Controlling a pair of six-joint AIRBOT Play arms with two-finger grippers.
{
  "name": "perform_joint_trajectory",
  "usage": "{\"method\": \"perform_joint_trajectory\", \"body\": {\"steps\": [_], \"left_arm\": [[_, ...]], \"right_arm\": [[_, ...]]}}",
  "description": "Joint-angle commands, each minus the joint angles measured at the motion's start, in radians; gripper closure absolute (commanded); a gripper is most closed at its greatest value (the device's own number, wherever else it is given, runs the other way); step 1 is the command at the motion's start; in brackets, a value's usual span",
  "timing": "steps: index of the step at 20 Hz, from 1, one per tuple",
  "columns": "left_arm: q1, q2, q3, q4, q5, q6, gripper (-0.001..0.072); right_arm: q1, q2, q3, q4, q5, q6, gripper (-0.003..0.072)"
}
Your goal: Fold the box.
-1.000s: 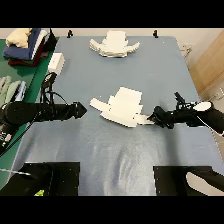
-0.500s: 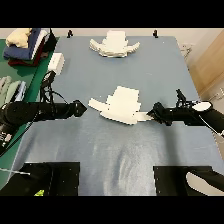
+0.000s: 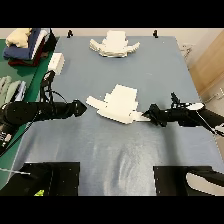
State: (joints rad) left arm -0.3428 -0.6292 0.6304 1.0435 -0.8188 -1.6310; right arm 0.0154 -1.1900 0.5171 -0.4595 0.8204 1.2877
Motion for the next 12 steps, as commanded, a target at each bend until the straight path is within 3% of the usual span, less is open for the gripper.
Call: {"method": "perform_joint_trajectory", "body": {"steps": [1, 4, 11, 12], "left_arm": [[0.0, 0.0, 0.0, 0.0, 0.001, 0.0, 0.0221], [0.0, 0.0, 0.0, 0.0, 0.001, 0.0, 0.0221], [0.0, 0.0, 0.0, 0.001, 0.001, 0.0, 0.0221], [0.0, 0.0, 0.0, 0.001, 0.001, 0.0, 0.0221]], "right_arm": [[0.005, -0.039, 0.001, 0.064, -0.003, -0.051, 0.041], [0.005, -0.071, 0.001, 0.092, -0.002, -0.089, 0.0471], [0.005, -0.081, 0.001, 0.18, 0.01, -0.17, 0.0474], [0.005, -0.081, 0.001, 0.184, 0.024, -0.197, 0.058]]}}
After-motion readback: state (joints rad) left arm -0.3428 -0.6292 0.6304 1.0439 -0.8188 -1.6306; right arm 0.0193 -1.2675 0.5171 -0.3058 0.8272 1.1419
